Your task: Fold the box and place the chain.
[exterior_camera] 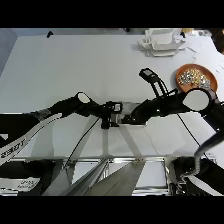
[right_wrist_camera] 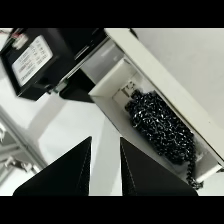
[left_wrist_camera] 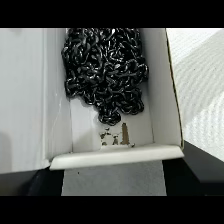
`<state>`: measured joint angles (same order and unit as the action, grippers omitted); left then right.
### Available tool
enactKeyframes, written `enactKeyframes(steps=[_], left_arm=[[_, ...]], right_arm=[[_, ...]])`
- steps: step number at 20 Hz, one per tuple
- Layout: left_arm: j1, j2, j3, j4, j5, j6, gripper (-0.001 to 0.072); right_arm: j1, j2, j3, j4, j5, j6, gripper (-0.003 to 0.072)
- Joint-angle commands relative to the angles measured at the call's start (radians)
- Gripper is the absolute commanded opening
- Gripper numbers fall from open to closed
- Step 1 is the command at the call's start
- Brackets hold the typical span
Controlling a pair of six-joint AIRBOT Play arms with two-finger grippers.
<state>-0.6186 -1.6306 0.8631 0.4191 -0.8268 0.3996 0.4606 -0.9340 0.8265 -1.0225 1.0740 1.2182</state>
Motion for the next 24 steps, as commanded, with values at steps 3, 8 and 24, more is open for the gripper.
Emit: enactKeyframes(steps=[3,8,24], left_arm=[[0.000,0.001,0.000,0.000,0.000,0.000,0.0044],[0.000,0.001,0.000,0.000,0.000,0.000,0.0044],[0.000,0.001,0.000,0.000,0.000,0.000,0.0044]], right_arm=[[-0.105,0.074,0.023,-0.174,0.113,-0.184,0.0045],[-0.265,0.029,-0.016,-0.342,0.064,-0.251,0.0059],[-0.254,-0.238,-0.163,-0.181,-0.178,-0.455,0.0296]])
